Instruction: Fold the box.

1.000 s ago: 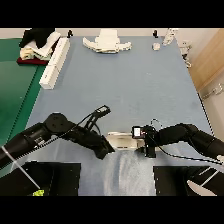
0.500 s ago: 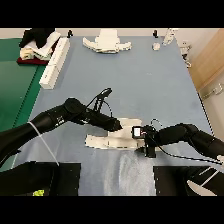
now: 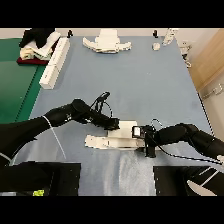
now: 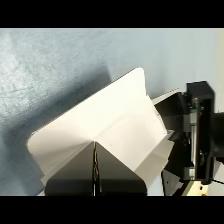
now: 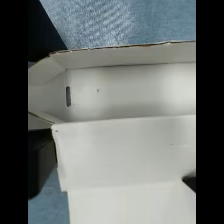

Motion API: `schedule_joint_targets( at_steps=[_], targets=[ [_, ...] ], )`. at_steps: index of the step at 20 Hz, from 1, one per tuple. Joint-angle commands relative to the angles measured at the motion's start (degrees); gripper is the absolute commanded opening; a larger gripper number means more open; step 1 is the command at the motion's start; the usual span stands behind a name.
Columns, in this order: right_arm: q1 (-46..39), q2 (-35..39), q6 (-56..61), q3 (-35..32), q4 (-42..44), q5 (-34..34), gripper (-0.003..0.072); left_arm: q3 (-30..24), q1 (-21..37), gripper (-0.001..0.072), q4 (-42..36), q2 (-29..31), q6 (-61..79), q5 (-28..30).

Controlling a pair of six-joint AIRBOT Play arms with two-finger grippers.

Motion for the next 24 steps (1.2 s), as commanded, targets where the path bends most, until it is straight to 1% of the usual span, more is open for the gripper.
schedule_joint_targets(
  at_steps=[1,3,5,8,9,11,13,15,18,20,21,23,24],
  targets=[
    [0.04,0.0,-0.07,0.04,-0.09,-0.07,0.0446,0.22,0.04,0.0012,0.11,-2.14,-0.81,-1.22],
    [0.04,0.0,-0.07,0.04,-0.09,-0.09,0.0446,1.31,0.07,0.0012,0.13,-1.16,0.94,-1.64],
    [0.04,0.0,-0.09,0.04,-0.09,-0.07,0.0447,2.8,0.09,0.0012,0.17,1.25,3.28,-1.62],
    [0.04,0.0,-0.07,0.04,-0.09,-0.07,0.0447,3.34,0.28,0.0012,1.73,7.56,7.5,-2.16],
    [0.04,0.0,-0.07,0.04,-0.09,-0.09,0.0446,3.34,0.28,0.0011,3.91,9.77,8.5,-3.37],
    [0.04,0.0,-0.07,0.04,-0.09,-0.09,0.0446,3.1,-0.24,0.0011,10.69,14.4,8.46,-7.23],
    [0.04,0.0,-0.07,0.04,-0.09,-0.07,0.0446,2.64,-2.36,0.001,17.03,18.73,8.39,-9.79],
    [0.04,0.02,-0.07,0.04,-0.09,-0.09,0.0446,1.2,-5.88,0.0009,21.2,22.99,8.44,-9.2],
    [0.04,0.0,-0.07,0.04,-0.09,-0.07,0.0447,-2.82,-11.45,0.0009,27.08,29.29,8.0,-7.72],
    [0.04,0.0,-0.07,0.04,-0.07,-0.09,0.0446,-5.86,-12.9,0.0009,29.18,33.64,8.55,-7.72],
    [0.04,0.0,-0.07,0.04,-0.07,-0.09,0.0446,-7.41,-12.85,0.0011,29.94,35.76,11.06,-8.07],
    [0.04,0.0,-0.07,0.04,-0.09,-0.09,0.0447,-10.82,-12.81,0.0016,30.16,39.3,24.06,-9.11],
    [0.04,0.0,-0.07,0.04,-0.07,-0.07,0.0447,-12.7,-12.41,0.0106,30.16,40.7,28.15,-8.57]
  ],
)
